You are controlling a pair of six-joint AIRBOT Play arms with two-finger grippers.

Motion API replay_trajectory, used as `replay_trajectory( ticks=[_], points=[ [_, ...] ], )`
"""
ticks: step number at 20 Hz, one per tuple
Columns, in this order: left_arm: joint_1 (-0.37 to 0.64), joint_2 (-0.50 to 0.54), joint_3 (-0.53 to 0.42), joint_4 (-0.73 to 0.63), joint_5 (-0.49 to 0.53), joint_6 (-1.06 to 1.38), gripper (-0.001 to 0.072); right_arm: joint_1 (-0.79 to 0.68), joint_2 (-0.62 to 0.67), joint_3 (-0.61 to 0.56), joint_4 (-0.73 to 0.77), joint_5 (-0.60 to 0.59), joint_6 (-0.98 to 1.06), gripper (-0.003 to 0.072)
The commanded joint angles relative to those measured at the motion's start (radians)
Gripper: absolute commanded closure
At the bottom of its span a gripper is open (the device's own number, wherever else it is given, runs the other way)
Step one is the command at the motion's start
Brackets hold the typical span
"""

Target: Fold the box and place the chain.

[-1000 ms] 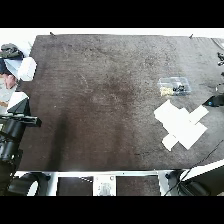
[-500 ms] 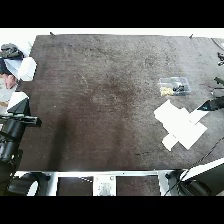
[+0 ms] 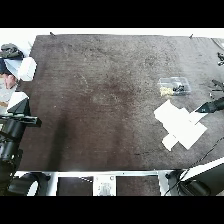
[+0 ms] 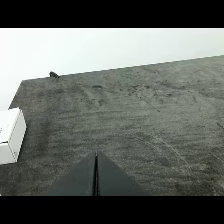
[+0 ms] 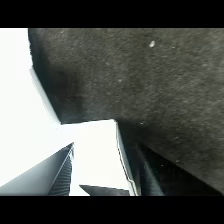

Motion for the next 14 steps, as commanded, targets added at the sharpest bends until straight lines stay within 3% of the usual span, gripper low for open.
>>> replay_trajectory(
  ticks=[1, 12, 13, 14],
  points=[
    [0.000, 0.000, 0.001, 0.001, 0.000, 0.000, 0.0698, 0.000, -0.001, -0.026, 0.000, 0.019, 0.000, 0.0310],
    [0.000, 0.000, 0.001, 0.001, 0.000, 0.000, 0.0698, 0.000, -0.004, -0.061, -0.048, 0.050, -0.027, 0.0321],
    [0.000, 0.000, 0.001, 0.001, 0.000, 0.000, 0.0698, 0.001, -0.007, -0.061, -0.045, 0.064, -0.048, 0.0455],
    [0.000, 0.000, 0.001, 0.001, 0.000, 0.000, 0.0698, 0.001, -0.010, -0.061, -0.039, 0.083, -0.069, 0.0473]
  ],
)
